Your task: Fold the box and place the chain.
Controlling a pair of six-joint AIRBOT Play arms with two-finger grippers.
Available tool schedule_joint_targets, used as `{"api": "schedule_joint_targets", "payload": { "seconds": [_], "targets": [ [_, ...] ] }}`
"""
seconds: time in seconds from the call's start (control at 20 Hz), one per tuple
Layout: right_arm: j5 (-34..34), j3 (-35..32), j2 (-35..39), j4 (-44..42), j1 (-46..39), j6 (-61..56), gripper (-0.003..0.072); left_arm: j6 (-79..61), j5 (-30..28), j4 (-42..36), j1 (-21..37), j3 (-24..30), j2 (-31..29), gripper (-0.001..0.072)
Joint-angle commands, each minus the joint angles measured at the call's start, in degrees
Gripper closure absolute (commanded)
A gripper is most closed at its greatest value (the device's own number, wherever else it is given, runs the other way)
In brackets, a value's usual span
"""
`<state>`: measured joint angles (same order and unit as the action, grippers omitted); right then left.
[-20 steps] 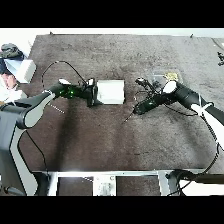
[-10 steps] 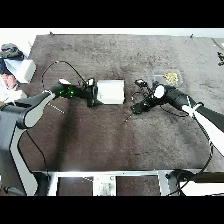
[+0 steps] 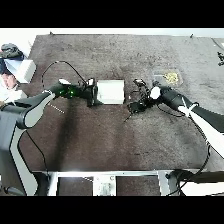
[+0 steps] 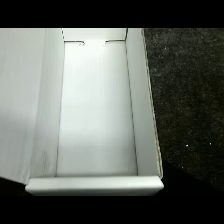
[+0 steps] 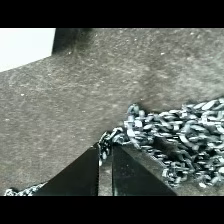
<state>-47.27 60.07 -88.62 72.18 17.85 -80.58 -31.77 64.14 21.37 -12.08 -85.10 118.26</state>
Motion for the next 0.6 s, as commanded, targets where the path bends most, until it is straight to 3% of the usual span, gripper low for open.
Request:
{"api": "schedule_joint_targets", "payload": {
  "seconds": [0.0,0.05,0.25,0.55],
  "targets": [
    [-0.04,0.09,-0.26,1.29,1.16,-0.48,0.0634,0.0,0.0,0.02,0.04,0.0,0.02,0.0313],
    [-0.09,0.13,-0.2,1.36,1.14,-0.5,0.0668,0.0,0.0,0.02,0.04,0.0,0.02,0.0313],
    [-0.31,0.28,2.12,1.25,1.14,-0.48,0.0669,0.0,0.0,0.02,0.04,0.0,0.02,0.0313],
    [3.78,0.42,17.97,0.52,1.14,-0.48,0.0669,0.0,0.0,0.02,0.04,0.0,0.02,0.0313]
  ]
}}
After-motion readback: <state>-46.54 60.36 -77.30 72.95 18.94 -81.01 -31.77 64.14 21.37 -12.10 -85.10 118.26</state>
